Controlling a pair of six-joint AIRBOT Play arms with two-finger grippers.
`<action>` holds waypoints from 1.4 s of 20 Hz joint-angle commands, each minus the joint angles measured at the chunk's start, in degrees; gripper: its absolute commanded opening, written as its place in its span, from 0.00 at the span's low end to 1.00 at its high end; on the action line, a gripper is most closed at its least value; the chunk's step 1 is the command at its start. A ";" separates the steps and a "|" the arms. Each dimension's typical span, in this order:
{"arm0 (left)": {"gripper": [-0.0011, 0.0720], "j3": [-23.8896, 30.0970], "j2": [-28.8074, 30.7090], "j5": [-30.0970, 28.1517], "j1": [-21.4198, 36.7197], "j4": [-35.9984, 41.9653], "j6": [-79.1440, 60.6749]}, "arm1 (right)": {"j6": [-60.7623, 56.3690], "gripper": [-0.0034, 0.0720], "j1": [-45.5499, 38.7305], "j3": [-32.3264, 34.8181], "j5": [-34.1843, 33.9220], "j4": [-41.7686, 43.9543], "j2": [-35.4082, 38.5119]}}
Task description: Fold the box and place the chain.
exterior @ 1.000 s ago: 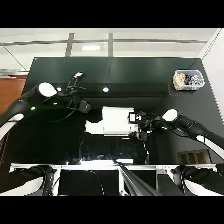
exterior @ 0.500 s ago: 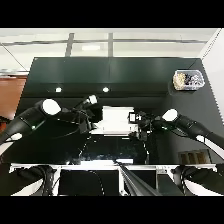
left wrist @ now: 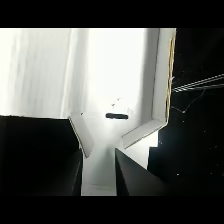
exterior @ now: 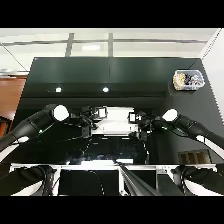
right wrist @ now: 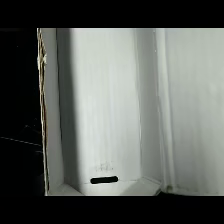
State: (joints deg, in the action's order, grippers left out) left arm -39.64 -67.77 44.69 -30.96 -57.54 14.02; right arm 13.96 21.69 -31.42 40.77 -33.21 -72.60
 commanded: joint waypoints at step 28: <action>0.06 -0.11 -7.54 -2.43 -2.34 17.57 -4.20 | -0.02 0.61 -0.02 0.02 0.00 0.00 0.00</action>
State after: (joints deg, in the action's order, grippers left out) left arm -39.68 -75.18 41.58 -33.12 -40.12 10.24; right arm 13.96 21.69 -31.44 40.77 -33.21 -72.60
